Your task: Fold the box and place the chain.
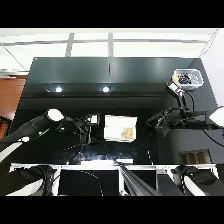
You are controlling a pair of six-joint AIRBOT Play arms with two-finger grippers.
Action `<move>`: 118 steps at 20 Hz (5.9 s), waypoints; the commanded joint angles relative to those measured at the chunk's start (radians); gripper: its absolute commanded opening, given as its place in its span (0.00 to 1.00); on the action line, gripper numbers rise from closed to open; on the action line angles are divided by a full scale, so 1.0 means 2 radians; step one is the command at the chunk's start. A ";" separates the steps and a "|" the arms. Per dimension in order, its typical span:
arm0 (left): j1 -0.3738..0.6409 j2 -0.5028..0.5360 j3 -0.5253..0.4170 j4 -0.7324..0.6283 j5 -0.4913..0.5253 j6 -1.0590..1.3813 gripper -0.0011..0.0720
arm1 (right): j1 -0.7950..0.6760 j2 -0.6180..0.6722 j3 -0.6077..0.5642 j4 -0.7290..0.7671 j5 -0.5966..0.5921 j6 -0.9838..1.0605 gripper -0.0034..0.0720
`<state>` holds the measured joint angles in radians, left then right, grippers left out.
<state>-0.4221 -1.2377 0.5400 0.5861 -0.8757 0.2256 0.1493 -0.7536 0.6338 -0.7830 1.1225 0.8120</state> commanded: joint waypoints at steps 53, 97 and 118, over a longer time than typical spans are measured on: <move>-0.063 -0.049 0.045 -0.014 0.043 0.002 0.47 | 0.024 -0.026 0.022 -0.002 -0.163 0.017 0.87; -0.063 -0.049 0.045 -0.014 0.042 0.002 0.47 | 0.169 -0.118 0.009 -0.040 -0.075 -0.281 0.60; -0.063 -0.049 0.045 -0.014 0.042 0.002 0.47 | 0.169 -0.118 0.009 -0.039 -0.061 -0.273 0.37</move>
<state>-0.5472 -1.3346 0.6296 0.5571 -0.7925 0.2295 0.4866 -0.9890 0.6521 -0.8627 0.9997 0.2615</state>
